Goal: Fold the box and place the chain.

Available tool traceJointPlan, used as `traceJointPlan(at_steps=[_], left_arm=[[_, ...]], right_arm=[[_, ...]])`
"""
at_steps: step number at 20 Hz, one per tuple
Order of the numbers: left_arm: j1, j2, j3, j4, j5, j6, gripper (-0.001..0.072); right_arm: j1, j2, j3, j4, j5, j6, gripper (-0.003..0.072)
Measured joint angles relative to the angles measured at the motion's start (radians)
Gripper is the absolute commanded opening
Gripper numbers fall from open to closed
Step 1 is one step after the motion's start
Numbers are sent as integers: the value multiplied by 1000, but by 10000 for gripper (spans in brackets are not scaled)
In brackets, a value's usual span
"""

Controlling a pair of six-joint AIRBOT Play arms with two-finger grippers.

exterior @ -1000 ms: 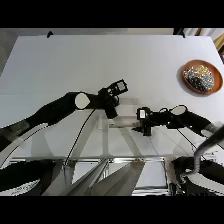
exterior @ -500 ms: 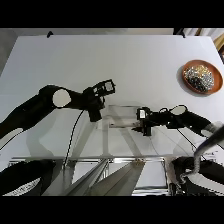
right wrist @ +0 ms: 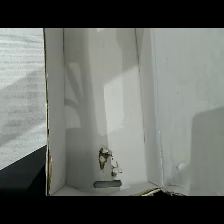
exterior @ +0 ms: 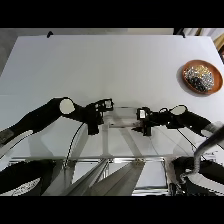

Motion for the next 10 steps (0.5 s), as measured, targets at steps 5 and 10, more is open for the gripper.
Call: traceJointPlan(at_steps=[5, 10], left_arm=[[3, -47, -8, -12, 9, 54, 39], [26, -33, -10, -9, 14, 139, 42]], right_arm=[[0, 0, 0, 0, 0, 0, 399], [0, 0, 0, 0, 0, 0, 399]])
